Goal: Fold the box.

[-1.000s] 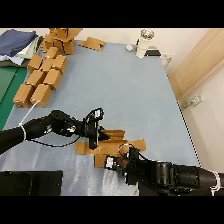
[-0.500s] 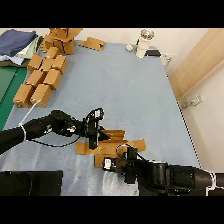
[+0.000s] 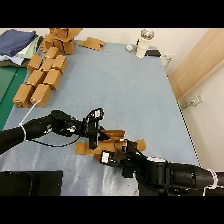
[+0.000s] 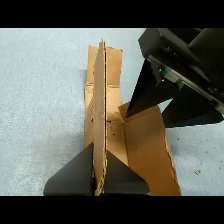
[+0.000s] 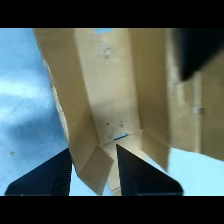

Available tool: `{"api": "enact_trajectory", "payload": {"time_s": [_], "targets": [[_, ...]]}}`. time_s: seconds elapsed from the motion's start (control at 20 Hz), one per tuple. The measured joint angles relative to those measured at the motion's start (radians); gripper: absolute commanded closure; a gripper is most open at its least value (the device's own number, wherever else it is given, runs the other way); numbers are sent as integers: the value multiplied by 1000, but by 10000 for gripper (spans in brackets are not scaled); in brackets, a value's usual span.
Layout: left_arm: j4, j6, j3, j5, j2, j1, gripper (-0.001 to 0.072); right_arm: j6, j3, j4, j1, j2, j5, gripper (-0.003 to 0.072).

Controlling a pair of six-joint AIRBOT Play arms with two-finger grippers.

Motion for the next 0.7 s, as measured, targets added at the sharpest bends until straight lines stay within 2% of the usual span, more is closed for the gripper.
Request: {"api": "enact_trajectory", "payload": {"time_s": [0.15,0.2,0.25,0.5,0.7], "targets": [[0,0,0,0,0,0,697,22,11,-9,-2,0,-10,266],[0,0,0,0,0,0,696,26,13,-8,-2,0,-10,97],[0,0,0,0,0,0,696,33,15,-4,-2,0,-9,-34],[0,0,0,0,0,0,696,53,27,3,-67,39,-10,-34],[0,0,0,0,0,0,696,53,-5,-15,-122,106,22,-34]]}}
